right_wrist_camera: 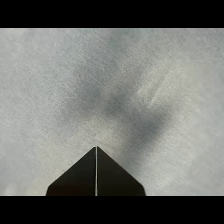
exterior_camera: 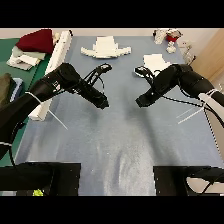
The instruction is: Fold the box.
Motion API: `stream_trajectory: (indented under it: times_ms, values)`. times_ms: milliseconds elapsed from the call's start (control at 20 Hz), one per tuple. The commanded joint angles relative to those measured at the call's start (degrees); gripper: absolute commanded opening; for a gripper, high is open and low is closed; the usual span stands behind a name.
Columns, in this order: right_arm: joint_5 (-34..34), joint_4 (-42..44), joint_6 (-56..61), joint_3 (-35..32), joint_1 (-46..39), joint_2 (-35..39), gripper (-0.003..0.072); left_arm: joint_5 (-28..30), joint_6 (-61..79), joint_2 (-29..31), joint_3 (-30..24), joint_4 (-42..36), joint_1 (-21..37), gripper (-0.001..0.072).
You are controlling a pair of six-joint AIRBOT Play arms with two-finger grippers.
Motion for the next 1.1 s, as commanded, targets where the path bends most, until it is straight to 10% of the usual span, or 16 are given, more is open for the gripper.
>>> stream_trajectory:
  times_ms: [0, 1050]
  values:
    - [0.02, 0.02, 0.02, 0.04, -0.02, 0.00, 0.0007, 0.02, 0.00, -0.02, 0.04, 0.02, -0.02, 0.0013]
    - [0.50, 6.58, 11.65, 0.02, 0.00, -0.15, 0.0010, 0.02, 0.00, -0.02, 0.04, 0.04, -0.02, 0.0013]
